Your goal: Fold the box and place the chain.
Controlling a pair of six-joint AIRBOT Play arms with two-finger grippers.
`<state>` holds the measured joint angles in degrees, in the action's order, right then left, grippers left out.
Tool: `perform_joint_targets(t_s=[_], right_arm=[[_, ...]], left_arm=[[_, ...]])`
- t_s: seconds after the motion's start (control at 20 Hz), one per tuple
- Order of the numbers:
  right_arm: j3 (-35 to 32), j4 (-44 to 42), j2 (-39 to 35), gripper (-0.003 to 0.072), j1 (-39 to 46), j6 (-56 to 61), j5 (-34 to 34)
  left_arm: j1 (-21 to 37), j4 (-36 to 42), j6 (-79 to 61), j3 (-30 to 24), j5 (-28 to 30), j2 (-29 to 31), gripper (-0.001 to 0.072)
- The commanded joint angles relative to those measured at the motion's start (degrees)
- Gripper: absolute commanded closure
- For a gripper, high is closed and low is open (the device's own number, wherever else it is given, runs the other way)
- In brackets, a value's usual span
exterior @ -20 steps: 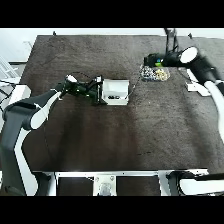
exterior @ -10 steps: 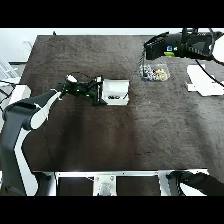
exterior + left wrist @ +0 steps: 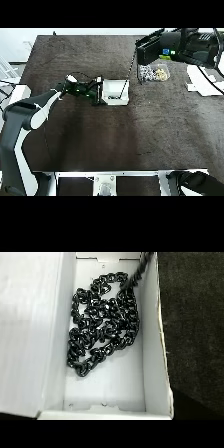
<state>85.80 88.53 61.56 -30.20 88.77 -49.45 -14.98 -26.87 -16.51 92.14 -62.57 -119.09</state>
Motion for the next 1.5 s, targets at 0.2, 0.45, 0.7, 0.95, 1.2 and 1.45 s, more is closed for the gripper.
perform_joint_targets(t_s=[0.2,0.45,0.7,0.95,1.2,1.45], right_arm=[[-7.67,0.42,-0.09,0.0681,-2.4,4.33,4.76],[-13.11,-1.14,1.27,0.0681,-2.54,7.1,9.73],[-17.79,-5.64,5.16,0.0681,-2.56,7.06,16.79],[-23.52,-5.62,17.86,0.0681,-2.27,7.06,28.96],[-23.91,-5.46,25.97,0.0391,-1.66,7.04,28.87],[-23.5,-5.35,21.55,0.0325,3.48,6.97,27.36]], left_arm=[[0.02,0.0,0.0,0.02,-0.04,0.04,0.0344],[0.02,0.0,0.0,0.02,-0.02,0.02,0.0344],[0.02,0.0,0.0,0.04,-0.04,0.04,0.0344],[0.02,-0.02,0.0,0.04,-0.04,0.04,0.0344],[0.02,0.0,0.0,0.02,-0.04,0.04,0.0344],[0.02,-0.02,0.0,0.04,-0.02,0.02,0.0344]])
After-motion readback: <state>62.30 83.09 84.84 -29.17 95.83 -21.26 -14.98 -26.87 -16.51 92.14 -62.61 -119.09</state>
